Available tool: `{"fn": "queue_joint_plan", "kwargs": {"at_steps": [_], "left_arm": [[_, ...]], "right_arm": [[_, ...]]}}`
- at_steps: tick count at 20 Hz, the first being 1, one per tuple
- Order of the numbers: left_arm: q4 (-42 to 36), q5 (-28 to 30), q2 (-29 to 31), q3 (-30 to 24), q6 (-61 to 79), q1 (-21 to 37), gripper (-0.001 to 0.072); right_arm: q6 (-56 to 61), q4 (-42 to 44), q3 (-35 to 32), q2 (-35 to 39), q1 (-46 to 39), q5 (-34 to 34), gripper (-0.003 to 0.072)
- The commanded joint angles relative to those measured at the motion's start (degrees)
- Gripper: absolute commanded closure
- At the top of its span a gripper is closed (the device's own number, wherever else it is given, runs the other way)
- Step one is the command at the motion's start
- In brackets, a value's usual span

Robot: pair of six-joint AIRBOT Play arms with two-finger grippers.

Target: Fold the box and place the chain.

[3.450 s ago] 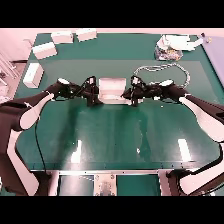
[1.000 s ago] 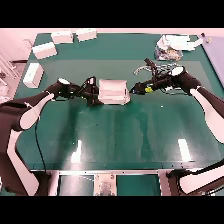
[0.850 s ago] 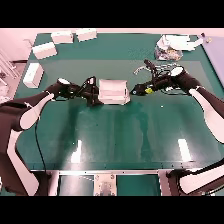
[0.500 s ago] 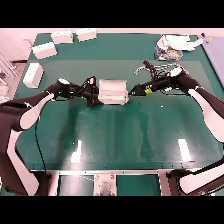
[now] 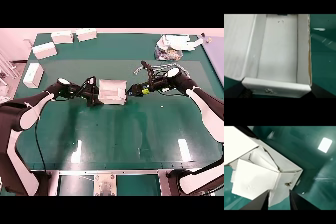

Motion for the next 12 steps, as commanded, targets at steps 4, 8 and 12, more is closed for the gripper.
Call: {"fn": "queue_joint_plan", "kwargs": {"at_steps": [4, 8, 12], "left_arm": [[0.0, 0.0, 0.0, 0.0, 0.0, 0.0, 0.046], [0.0, 0.0, 0.0, 0.0, 0.0, 0.0, 0.046], [0.0, 0.0, 0.0, 0.0, 0.0, 0.0, 0.046]], "right_arm": [[0.2, 0.2, 0.0, -0.3, 0.5, -1.1, 0.0333], [0.2, 0.2, 0.0, -1.0, 1.7, -1.3, 0.0287], [0.7, 0.1, 0.0, -1.0, 3.2, -3.6, 0.0285]]}}
